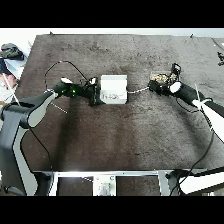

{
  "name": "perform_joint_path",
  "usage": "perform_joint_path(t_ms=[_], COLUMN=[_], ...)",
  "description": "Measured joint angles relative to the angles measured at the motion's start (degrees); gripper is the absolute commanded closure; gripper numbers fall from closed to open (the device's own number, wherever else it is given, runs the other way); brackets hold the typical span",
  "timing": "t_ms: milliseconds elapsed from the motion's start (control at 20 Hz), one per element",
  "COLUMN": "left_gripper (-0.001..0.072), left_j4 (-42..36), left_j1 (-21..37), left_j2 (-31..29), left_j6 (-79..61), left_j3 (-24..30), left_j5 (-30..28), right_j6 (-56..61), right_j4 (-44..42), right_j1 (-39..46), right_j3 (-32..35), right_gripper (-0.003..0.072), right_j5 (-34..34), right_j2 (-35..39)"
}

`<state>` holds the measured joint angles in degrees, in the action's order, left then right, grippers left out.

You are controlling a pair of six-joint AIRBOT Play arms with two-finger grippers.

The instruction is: Fold the box and place the chain.

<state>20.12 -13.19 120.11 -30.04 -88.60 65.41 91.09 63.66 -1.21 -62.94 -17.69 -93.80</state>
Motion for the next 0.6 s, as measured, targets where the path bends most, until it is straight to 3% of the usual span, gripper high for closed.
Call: perform_joint_path(t_ms=[50,150,400,600], left_gripper=[0.0504,0.0504,0.0504,0.0503], left_j4=[0.0,0.0,0.0,0.0], left_j1=[0.0,0.0,0.0,0.0], left_j2=[0.0,0.0,0.0,0.0], left_j6=[0.0,0.0,0.0,0.0], left_j3=[0.0,0.0,0.0,0.0], left_j5=[0.0,0.0,0.0,0.0], right_j6=[-0.02,-0.02,0.07,-2.16], right_j4=[-0.66,-1.44,-2.84,-3.28], right_j1=[-0.24,-0.61,-1.4,-3.76], right_j3=[-1.16,-3.19,-5.57,-5.99], right_gripper=[0.0377,0.066,0.0675,0.0675], right_j5=[0.15,0.0,-3.65,-9.2], right_j2=[-1.31,-3.43,-4.37,3.26])
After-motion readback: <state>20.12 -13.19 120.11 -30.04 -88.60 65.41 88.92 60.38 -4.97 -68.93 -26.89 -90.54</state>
